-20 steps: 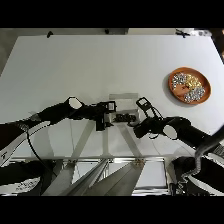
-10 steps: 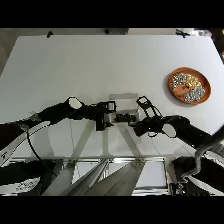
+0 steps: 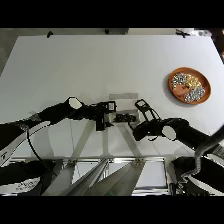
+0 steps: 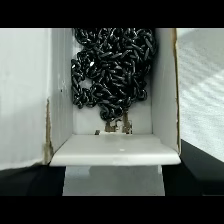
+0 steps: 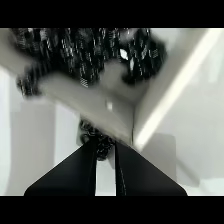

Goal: Fold the box and place the chain.

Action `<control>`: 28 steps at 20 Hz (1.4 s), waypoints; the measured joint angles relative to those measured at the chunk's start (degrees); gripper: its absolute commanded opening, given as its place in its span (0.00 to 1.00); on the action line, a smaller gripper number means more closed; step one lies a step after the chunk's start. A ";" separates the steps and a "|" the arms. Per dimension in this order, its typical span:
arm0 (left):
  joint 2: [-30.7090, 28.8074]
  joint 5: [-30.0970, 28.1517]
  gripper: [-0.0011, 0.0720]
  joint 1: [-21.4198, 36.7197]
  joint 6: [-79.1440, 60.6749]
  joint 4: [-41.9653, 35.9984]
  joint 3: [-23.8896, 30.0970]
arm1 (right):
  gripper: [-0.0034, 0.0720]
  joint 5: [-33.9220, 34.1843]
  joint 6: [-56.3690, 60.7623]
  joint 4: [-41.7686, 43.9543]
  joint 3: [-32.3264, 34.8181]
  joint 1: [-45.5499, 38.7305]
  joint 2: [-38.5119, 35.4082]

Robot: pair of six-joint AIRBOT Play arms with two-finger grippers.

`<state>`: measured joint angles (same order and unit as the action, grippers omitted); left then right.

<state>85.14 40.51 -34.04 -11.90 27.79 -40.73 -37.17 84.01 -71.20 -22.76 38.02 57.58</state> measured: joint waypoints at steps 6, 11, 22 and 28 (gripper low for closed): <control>0.00 0.02 0.55 0.00 -0.02 0.09 0.00 | 0.06 -6.32 0.07 -0.57 -0.22 0.11 -6.80; 0.00 0.02 0.55 0.00 -0.04 0.11 0.00 | 0.06 -7.26 0.17 0.76 -4.17 0.11 -13.79; 0.00 0.04 0.55 0.00 -0.02 0.13 0.00 | 0.06 9.27 0.11 3.32 -8.31 0.11 -8.85; 0.00 0.04 0.55 0.00 -0.02 0.13 0.00 | 0.17 10.69 0.00 3.91 -8.41 0.04 -4.26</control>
<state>85.14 40.56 -34.04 -11.92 27.92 -40.73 -26.48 84.01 -67.29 -31.18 38.06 53.32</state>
